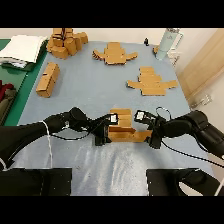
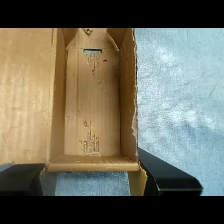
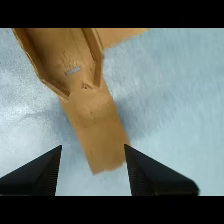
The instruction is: Fold the box.
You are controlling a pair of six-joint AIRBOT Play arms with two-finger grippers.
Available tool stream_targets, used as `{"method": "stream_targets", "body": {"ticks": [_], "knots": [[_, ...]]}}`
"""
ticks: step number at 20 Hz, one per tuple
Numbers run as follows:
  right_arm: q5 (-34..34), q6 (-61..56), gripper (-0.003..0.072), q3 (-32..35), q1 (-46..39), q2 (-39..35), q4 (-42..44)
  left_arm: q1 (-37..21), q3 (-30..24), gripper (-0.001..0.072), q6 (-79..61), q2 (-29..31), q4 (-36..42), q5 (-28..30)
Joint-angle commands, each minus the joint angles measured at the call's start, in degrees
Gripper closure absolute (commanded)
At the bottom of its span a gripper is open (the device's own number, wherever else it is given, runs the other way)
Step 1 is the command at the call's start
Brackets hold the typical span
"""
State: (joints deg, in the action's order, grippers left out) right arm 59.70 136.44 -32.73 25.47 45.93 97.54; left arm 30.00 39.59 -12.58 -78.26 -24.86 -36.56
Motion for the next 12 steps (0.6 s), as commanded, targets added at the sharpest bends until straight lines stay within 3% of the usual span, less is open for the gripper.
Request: {"method": "stream_targets", "body": {"ticks": [1, 5, 10, 11, 12], "knots": [[-7.02, 11.04, 0.0077, 0.31, 0.00, 4.72, 6.14, -0.09, 0.04, 0.0219, 0.00, 0.02, -0.02, 0.07], [-11.17, 15.80, 0.0081, 0.31, 0.00, 7.85, 9.01, -0.09, 0.04, 0.0219, 0.00, 0.02, -0.02, 0.07], [-11.08, 15.80, 0.0104, 0.31, 0.00, 8.39, 11.19, -0.09, 0.04, 0.0219, 0.00, 0.02, -0.02, 0.07], [-11.08, 15.82, 0.0124, 0.31, 0.00, 8.39, 12.26, -0.09, 0.04, 0.0219, 0.00, 0.02, -0.02, 0.07], [-11.02, 15.85, 0.0203, 0.31, 0.00, 8.39, 13.11, -0.09, 0.04, 0.0219, 0.00, 0.02, -0.02, 0.07]]}}
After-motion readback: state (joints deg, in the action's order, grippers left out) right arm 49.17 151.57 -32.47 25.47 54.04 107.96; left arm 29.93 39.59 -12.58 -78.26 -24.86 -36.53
